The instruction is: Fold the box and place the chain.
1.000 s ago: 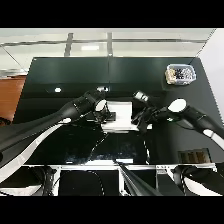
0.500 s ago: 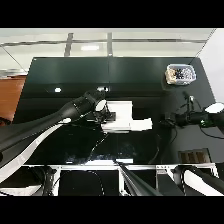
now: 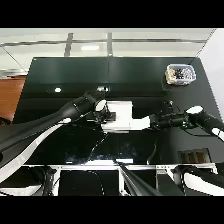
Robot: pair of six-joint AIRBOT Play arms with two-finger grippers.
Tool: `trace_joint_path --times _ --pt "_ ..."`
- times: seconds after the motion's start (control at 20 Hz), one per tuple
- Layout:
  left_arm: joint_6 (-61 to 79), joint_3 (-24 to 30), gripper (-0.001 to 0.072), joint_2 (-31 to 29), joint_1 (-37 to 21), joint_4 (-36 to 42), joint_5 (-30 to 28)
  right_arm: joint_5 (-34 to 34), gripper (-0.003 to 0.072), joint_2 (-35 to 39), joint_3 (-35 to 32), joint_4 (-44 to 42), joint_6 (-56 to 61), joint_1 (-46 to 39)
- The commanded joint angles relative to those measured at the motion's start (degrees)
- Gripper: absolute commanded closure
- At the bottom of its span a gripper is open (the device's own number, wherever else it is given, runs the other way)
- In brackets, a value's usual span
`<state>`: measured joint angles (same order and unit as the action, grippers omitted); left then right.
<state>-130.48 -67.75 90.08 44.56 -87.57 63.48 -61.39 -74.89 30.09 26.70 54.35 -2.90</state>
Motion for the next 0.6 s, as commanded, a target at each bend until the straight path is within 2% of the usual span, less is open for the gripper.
trace_joint_path --times 0.0,0.05,0.1,0.15,0.35,0.4,0.45,0.5,0.55 --pt "0.00 0.00 0.0679 -0.04 -0.04 0.00 0.00 -3.54 0.0666 -0.63 2.23 -2.60 -3.91 1.73" --pt "0.00 0.00 0.0679 -0.04 -0.04 -0.02 0.00 -4.24 0.0535 -0.61 2.89 -2.82 -3.85 1.90" --pt "0.00 0.00 0.0679 -0.04 -0.04 0.00 0.00 -4.87 0.0215 -0.61 3.45 -2.93 -3.82 2.23" --pt "0.00 0.00 0.0679 -0.04 -0.04 0.00 0.00 -5.33 0.0085 -0.63 4.09 -2.93 -3.82 2.69" --pt "0.00 0.00 0.0679 -0.04 -0.04 -0.02 0.00 -5.86 0.0089 -0.61 6.27 -5.55 -3.61 5.79" --pt "0.00 0.00 0.0679 -0.04 -0.04 -0.02 0.00 -5.51 0.0152 -0.61 6.62 -6.71 -3.61 6.73" --pt "0.00 0.00 0.0679 -0.04 -0.04 -0.02 0.00 -4.94 0.0287 -0.63 6.99 -6.71 -3.61 7.50" --pt "0.00 0.00 0.0679 -0.04 -0.04 0.00 0.00 -4.33 0.0346 -0.61 7.30 -6.69 -3.56 8.13" --pt "0.00 0.00 0.0679 -0.04 -0.04 0.00 0.00 -3.67 0.0346 -0.61 7.72 -6.23 -2.67 8.76"
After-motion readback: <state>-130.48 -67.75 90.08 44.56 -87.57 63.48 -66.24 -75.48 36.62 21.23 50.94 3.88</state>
